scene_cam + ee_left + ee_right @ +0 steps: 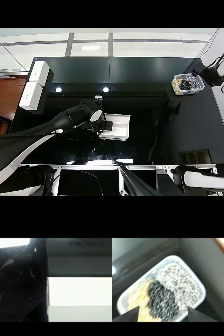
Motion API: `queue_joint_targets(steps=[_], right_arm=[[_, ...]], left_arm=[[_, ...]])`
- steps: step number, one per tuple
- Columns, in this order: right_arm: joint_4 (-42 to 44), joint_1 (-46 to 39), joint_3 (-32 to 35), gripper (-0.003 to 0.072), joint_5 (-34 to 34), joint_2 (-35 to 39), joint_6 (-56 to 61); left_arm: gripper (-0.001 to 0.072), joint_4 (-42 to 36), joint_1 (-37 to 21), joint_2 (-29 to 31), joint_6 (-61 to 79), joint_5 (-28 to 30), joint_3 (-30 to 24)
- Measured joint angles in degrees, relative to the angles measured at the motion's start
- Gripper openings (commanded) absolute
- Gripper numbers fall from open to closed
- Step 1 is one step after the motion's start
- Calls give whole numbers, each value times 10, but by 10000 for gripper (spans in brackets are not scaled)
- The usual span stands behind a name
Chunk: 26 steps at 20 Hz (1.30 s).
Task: Fold the box and place the chain.
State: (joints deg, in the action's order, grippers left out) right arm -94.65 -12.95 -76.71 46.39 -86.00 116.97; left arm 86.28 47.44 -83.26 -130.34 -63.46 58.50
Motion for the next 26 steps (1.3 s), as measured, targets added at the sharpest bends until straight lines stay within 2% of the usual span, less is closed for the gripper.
queue_joint_targets(steps=[4,8,12,13,17,18,19,25,26], right_arm=[[51,-30,-181,720,155,-145,-21],[65,-40,-278,720,217,-226,-24],[63,-49,-308,720,235,-262,-4],[63,-51,-311,615,236,-268,0],[61,-56,-317,609,234,-282,5],[59,-57,-318,524,233,-284,6],[58,-57,-318,494,231,-285,8],[63,-58,-319,487,232,-294,2],[66,-58,-319,440,235,-294,-3]], left_arm=[[26,0,0,0,0,1,0],[26,0,0,0,0,2,0],[26,-1,0,0,0,2,0],[26,-2,0,0,0,2,0],[26,-2,0,0,0,2,0],[26,-2,0,0,0,2,0],[26,-2,0,0,0,2,0],[26,-2,0,0,0,2,0],[25,-2,0,0,0,2,0]])
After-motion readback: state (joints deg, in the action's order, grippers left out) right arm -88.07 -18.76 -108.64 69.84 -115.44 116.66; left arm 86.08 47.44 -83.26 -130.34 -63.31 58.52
